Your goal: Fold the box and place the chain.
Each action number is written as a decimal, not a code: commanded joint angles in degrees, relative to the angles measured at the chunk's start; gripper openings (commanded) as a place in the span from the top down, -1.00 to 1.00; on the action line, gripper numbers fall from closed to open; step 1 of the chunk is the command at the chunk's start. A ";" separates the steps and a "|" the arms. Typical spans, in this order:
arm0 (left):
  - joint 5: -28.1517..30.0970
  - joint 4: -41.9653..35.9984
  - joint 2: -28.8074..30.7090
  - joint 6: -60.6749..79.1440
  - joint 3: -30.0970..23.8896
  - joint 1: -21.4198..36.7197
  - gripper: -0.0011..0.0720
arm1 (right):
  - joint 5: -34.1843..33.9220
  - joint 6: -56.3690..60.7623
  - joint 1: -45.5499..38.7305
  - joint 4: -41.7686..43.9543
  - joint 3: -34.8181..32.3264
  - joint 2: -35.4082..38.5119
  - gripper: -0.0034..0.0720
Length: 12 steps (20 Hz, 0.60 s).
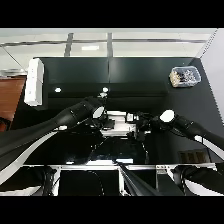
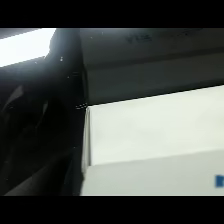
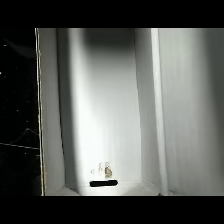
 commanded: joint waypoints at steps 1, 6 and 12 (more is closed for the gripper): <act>-0.85 0.48 -0.59 -1.29 0.57 -0.55 0.63 | 0.02 0.00 0.00 0.00 0.00 0.00 0.86; -0.92 0.09 -0.57 -1.29 0.59 -0.57 0.80 | 0.02 0.00 0.00 0.00 0.00 0.00 0.86; -0.55 -1.07 -0.57 -1.29 0.63 -0.55 -0.30 | 0.02 0.00 0.00 0.00 0.00 0.00 0.86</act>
